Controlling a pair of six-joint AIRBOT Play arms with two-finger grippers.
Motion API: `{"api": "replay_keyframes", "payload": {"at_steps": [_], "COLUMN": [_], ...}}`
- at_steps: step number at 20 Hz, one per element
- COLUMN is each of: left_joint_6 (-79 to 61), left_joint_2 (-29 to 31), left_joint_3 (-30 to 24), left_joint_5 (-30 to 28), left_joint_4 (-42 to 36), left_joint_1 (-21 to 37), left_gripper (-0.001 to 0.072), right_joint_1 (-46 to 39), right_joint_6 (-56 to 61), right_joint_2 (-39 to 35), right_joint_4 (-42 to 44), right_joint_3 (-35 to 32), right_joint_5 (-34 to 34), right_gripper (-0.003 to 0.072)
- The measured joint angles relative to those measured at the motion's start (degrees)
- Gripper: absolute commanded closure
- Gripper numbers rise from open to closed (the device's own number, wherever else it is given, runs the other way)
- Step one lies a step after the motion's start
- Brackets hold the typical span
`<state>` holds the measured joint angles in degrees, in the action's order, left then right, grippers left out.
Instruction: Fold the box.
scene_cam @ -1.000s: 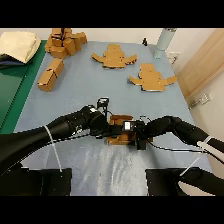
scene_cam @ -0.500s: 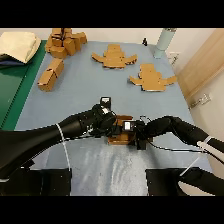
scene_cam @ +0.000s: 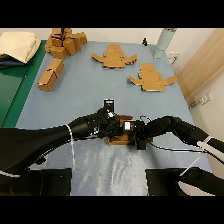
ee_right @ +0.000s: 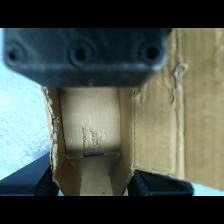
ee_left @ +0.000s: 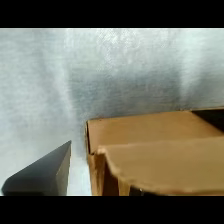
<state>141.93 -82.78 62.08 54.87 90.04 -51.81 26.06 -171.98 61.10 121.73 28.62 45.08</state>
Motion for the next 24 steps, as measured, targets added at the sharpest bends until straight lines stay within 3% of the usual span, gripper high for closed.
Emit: {"api": "replay_keyframes", "payload": {"at_steps": [6, 13, 14, 15, 16, 24], "left_joint_6": [-0.02, 0.39, 0.59, 0.9, 1.18, 1.51], "left_joint_2": [-0.59, -1.73, -1.77, -1.79, -1.79, -1.84], "left_joint_3": [-0.07, -0.07, -0.04, -0.04, -0.07, -0.04], "left_joint_5": [-0.85, 2.08, 2.1, 2.1, 1.99, 1.4], "left_joint_4": [-0.02, -1.64, -1.88, -2.05, -2.29, -3.23], "left_joint_1": [0.0, 0.0, 0.0, 0.0, 0.0, -0.04], "left_gripper": [0.0297, 0.0308, 0.0452, 0.0658, 0.0695, 0.0694], "right_joint_1": [0.0, 0.0, 0.0, 0.0, 0.0, 0.0], "right_joint_6": [0.0, 0.0, 0.0, 0.0, 0.0, 0.02], "right_joint_2": [0.0, 0.0, 0.0, 0.0, 0.0, 0.0], "right_joint_4": [0.0, 0.0, 0.0, 0.0, 0.0, 0.0], "right_joint_3": [0.0, 0.0, 0.0, 0.0, 0.0, -0.02], "right_joint_5": [0.0, 0.0, 0.0, 0.0, 0.0, 0.02], "right_gripper": [0.0227, 0.0227, 0.0227, 0.0227, 0.0227, 0.0227]}}
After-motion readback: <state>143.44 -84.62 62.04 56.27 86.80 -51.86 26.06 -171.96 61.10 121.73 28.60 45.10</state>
